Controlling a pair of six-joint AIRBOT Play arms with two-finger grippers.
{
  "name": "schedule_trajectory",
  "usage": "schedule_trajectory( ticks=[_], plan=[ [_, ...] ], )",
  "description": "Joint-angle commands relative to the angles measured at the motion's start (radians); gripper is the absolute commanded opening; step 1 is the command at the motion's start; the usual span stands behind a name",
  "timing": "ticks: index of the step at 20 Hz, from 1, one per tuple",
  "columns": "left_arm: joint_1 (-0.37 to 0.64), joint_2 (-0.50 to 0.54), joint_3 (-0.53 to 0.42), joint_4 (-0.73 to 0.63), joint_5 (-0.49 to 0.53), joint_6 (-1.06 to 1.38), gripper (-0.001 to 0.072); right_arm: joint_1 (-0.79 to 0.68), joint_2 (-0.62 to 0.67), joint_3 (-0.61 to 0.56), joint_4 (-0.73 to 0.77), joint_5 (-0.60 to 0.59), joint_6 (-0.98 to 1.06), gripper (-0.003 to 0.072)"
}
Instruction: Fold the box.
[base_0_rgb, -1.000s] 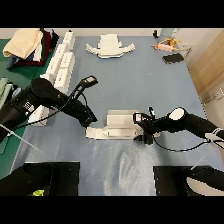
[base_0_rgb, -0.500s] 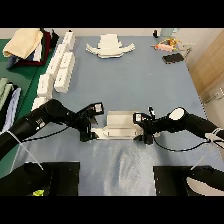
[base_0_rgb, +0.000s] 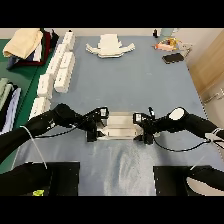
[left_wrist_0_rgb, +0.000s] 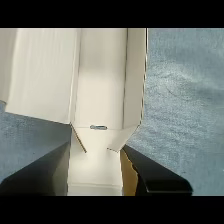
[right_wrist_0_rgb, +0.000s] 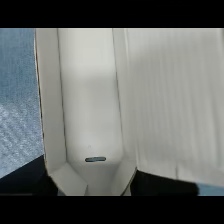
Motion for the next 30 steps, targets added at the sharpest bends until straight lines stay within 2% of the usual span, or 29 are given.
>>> schedule_trajectory(
  ticks=[1, 3, 4, 5, 6, 10, 13, 18, 19, 20, 21, 26, 27, 28, 29, 30],
  plan=[
    [-0.003, -0.022, -0.001, -0.022, -0.011, 0.021, 0.0203, 0.001, 0.001, 0.001, 0.001, -0.001, 0.0, 0.0506],
    [-0.003, -0.023, -0.001, -0.045, 0.003, 0.023, 0.0203, 0.001, 0.001, 0.001, 0.001, 0.0, 0.0, 0.0506],
    [-0.003, -0.023, -0.001, -0.068, 0.011, 0.03, 0.018, 0.001, 0.001, 0.001, 0.001, 0.0, 0.0, 0.0506],
    [-0.003, -0.023, -0.001, -0.085, 0.014, 0.032, 0.0121, 0.001, 0.001, 0.001, 0.001, 0.0, 0.0, 0.0506],
    [-0.01, -0.023, -0.001, -0.093, 0.014, 0.032, 0.0112, 0.001, 0.001, 0.001, 0.001, 0.0, 0.0, 0.0506],
    [-0.045, -0.023, -0.001, -0.122, 0.03, 0.032, 0.0112, 0.001, 0.001, 0.001, 0.001, 0.0, 0.0, 0.0506],
    [-0.065, -0.023, -0.001, -0.166, 0.1, 0.036, 0.0114, 0.001, 0.001, 0.001, 0.001, 0.0, 0.0, 0.0506],
    [-0.084, -0.047, -0.001, -0.174, 0.099, 0.035, 0.0117, 0.001, 0.001, 0.001, 0.001, -0.001, 0.0, 0.0506],
    [-0.083, -0.047, -0.001, -0.174, 0.099, 0.035, 0.0232, 0.001, 0.001, 0.001, 0.001, -0.001, 0.0, 0.0506],
    [-0.083, -0.047, -0.001, -0.174, 0.099, 0.027, 0.0533, 0.001, 0.001, 0.001, 0.001, 0.0, 0.0, 0.0506],
    [-0.083, -0.047, -0.001, -0.174, 0.098, 0.026, 0.0593, 0.001, 0.001, 0.001, 0.001, 0.0, 0.0, 0.0506],
    [-0.083, -0.047, -0.001, -0.174, 0.099, 0.027, 0.059, 0.001, 0.001, 0.001, 0.001, 0.0, 0.0, 0.0506],
    [-0.083, -0.047, -0.001, -0.169, 0.1, 0.023, 0.0569, 0.001, 0.001, 0.001, 0.001, 0.0, 0.0, 0.0506],
    [-0.082, -0.044, -0.001, -0.154, 0.101, -0.014, 0.0255, 0.001, 0.001, 0.001, 0.001, 0.0, 0.0, 0.0506],
    [-0.081, -0.035, -0.001, -0.106, 0.102, -0.059, 0.0008, 0.001, 0.001, 0.001, 0.001, 0.0, 0.0, 0.0506],
    [-0.081, -0.02, -0.001, -0.04, 0.103, -0.141, 0.0012, 0.001, 0.001, 0.001, 0.001, 0.0, 0.0, 0.0506]
  ],
)
